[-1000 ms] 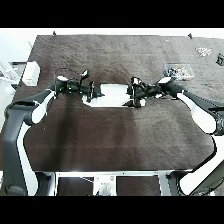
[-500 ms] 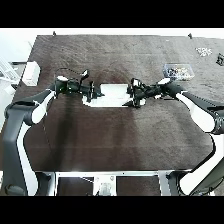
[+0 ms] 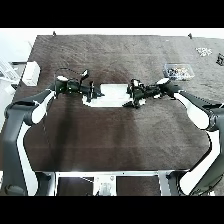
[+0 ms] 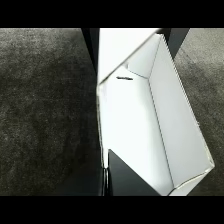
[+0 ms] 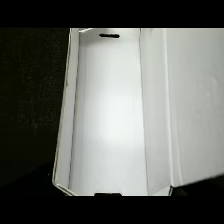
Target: Fold the box and place the chain.
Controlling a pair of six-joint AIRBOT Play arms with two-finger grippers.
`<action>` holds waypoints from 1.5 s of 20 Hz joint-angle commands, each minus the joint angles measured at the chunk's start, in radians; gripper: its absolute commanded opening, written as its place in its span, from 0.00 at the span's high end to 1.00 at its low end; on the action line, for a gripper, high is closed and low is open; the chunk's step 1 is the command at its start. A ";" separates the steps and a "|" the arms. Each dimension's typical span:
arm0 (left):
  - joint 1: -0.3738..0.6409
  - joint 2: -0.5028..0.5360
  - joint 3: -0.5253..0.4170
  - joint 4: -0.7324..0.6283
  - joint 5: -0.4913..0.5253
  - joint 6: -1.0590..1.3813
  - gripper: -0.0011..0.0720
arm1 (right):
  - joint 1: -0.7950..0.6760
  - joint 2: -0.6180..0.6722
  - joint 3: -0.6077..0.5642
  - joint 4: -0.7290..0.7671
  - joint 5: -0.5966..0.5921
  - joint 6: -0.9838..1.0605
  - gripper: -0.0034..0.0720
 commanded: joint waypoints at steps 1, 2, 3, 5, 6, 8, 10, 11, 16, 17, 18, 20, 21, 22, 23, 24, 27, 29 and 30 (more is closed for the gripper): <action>0.000 0.001 0.001 0.000 0.000 0.000 0.95 | 0.001 -0.019 0.012 0.030 0.042 -0.009 0.14; 0.000 0.001 0.001 0.000 0.000 0.000 0.95 | 0.002 -0.022 0.013 0.030 0.043 -0.010 0.14; 0.000 0.001 0.001 0.000 0.000 0.000 0.95 | 0.003 -0.025 0.018 0.032 0.049 -0.010 0.14; 0.000 0.001 0.001 0.000 0.000 0.000 0.95 | 0.003 -0.032 0.029 0.032 0.053 -0.007 0.14; 0.000 0.001 0.001 0.000 0.000 0.000 0.95 | 0.002 -0.033 0.033 0.032 0.053 -0.007 0.14; 0.000 0.001 0.001 0.000 0.000 0.000 0.95 | -0.003 -0.039 0.043 0.033 0.053 -0.006 0.14; 0.000 0.001 0.001 0.000 0.000 0.000 0.95 | -0.006 -0.053 0.061 0.032 0.053 -0.003 0.14; 0.000 0.001 0.001 0.000 0.000 0.000 0.95 | -0.006 -0.061 0.073 0.029 0.061 0.005 0.14; 0.000 0.001 0.001 -0.001 0.000 0.000 0.95 | -0.005 -0.072 0.101 -0.008 0.102 0.027 0.14; 0.000 0.001 0.001 -0.002 0.000 0.000 0.95 | -0.005 -0.072 0.103 -0.017 0.102 0.027 0.14; 0.000 0.001 0.001 -0.002 0.000 0.000 0.95 | -0.006 -0.073 0.106 -0.022 0.101 0.027 0.14; 0.000 0.001 0.001 -0.003 0.000 0.000 0.95 | -0.006 -0.076 0.110 -0.024 0.101 0.027 0.14; 0.000 0.001 0.001 -0.003 0.000 0.000 0.95 | -0.006 -0.076 0.110 -0.024 0.101 0.027 0.14; 0.000 0.001 0.001 -0.004 0.000 0.000 0.95 | -0.006 -0.078 0.112 -0.023 0.102 0.027 0.14; 0.000 0.001 0.001 -0.006 0.000 0.000 0.95 | -0.006 -0.078 0.112 -0.023 0.102 0.029 0.14; 0.000 0.001 0.001 -0.006 0.000 0.000 0.95 | -0.006 -0.078 0.112 -0.024 0.102 0.040 0.14; 0.000 0.001 0.001 -0.006 0.000 0.000 0.95 | -0.006 -0.079 0.114 -0.026 0.101 0.050 0.14; 0.000 0.001 0.001 -0.006 0.000 0.000 0.95 | -0.005 -0.087 0.126 -0.032 0.098 0.050 0.14; 0.000 0.001 0.001 -0.006 0.000 0.000 0.95 | -0.005 -0.095 0.136 -0.032 0.098 0.056 0.14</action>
